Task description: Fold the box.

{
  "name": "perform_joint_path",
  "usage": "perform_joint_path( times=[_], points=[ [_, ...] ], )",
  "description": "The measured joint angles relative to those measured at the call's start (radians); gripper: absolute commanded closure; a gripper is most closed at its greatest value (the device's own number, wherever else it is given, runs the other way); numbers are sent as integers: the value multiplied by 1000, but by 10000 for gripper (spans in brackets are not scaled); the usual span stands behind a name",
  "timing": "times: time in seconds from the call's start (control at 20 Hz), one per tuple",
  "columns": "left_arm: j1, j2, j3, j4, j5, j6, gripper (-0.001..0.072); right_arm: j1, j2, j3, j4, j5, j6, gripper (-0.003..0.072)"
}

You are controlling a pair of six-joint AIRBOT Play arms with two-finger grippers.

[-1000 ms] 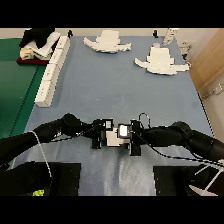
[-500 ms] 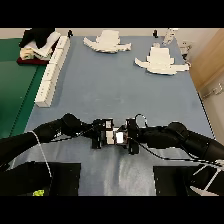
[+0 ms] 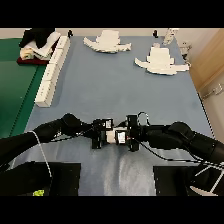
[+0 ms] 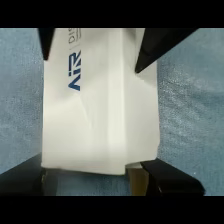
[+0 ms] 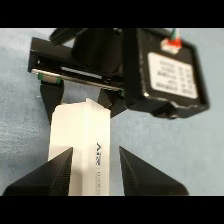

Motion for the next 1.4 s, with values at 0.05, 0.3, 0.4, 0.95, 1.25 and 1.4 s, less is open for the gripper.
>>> perform_joint_path(
  times=[0.05,0.3,0.4,0.95,1.25,1.4],
  points=[
    [0,0,0,0,0,0,180,-1,0,0,-6,10,0,255],
    [0,0,0,0,0,1,179,-1,-7,0,-17,44,0,255],
    [0,0,0,0,0,2,179,-1,-9,0,-20,48,0,277],
    [0,0,0,2,-2,5,179,-1,-53,-1,37,-39,0,343],
    [0,0,0,2,-3,5,179,0,-56,-1,56,-62,0,329],
    [0,0,0,1,-2,4,179,2,-30,-1,67,-68,1,146]
  ],
)
